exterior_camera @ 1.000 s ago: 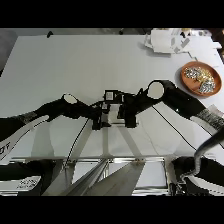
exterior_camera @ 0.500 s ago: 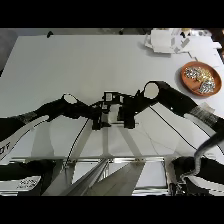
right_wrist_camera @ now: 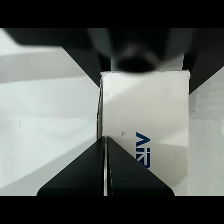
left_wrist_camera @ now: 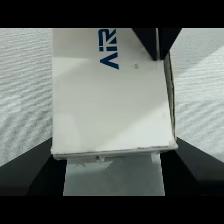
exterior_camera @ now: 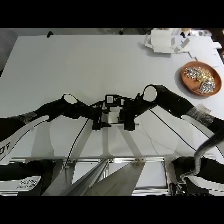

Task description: Fold the box and place the chain.

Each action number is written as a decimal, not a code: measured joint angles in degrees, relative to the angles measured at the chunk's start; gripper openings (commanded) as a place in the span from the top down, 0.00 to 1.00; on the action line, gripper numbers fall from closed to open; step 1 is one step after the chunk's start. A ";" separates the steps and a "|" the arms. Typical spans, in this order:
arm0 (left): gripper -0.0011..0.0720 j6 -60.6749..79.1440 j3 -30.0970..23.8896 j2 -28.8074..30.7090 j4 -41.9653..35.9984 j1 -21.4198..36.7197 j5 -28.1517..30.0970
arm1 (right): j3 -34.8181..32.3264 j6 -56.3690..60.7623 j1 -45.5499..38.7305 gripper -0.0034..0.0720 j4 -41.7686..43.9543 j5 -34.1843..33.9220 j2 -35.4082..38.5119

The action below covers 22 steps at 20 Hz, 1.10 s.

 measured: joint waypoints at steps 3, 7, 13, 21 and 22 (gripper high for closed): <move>0.80 0.02 0.00 0.00 0.02 0.00 0.00 | -0.81 0.00 0.00 0.93 -0.09 -1.29 -0.02; 0.80 -0.04 0.00 0.00 0.00 0.00 0.00 | -1.25 0.26 0.02 0.93 -0.33 -2.40 0.61; 0.80 -0.24 0.00 0.00 -0.24 0.00 -0.02 | -1.29 5.73 -1.60 0.93 -1.01 -2.89 8.72; 0.80 -0.11 0.00 0.00 -0.15 0.00 -0.02 | -1.49 33.29 -12.61 0.93 -19.34 14.40 21.75; 0.80 -0.11 0.00 0.00 -0.15 0.00 -0.02 | -1.77 36.48 -15.06 0.93 -21.35 16.76 22.18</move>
